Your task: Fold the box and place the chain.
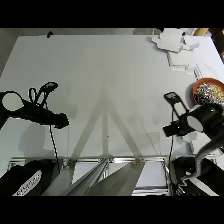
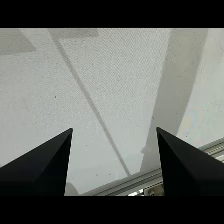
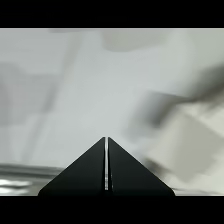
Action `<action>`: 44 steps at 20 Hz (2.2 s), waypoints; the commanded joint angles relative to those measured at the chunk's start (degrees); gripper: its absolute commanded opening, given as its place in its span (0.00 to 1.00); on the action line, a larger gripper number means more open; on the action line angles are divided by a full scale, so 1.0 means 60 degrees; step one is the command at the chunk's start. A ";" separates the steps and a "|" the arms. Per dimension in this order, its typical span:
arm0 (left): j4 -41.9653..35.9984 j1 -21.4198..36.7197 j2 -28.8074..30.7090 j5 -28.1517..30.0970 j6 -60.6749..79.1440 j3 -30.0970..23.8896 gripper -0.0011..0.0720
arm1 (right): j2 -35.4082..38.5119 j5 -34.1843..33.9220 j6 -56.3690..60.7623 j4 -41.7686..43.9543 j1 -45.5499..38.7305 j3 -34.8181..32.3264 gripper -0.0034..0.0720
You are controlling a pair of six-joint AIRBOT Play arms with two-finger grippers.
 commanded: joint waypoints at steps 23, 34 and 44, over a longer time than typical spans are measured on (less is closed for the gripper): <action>0.0004 0.0007 0.0007 0.0000 0.0000 -0.0004 0.81 | -0.3005 -0.3286 -0.2805 -0.4054 -1.0134 0.0073 0.51; 0.0000 0.0007 0.0011 0.0000 0.0000 -0.0004 0.81 | -0.0721 -0.1249 -0.2845 -0.1362 -0.7315 0.0076 0.07; 0.0000 0.0007 0.0007 0.0000 0.0000 -0.0004 0.81 | 0.1555 -0.2062 -0.2273 0.4197 -0.2776 -0.0565 0.07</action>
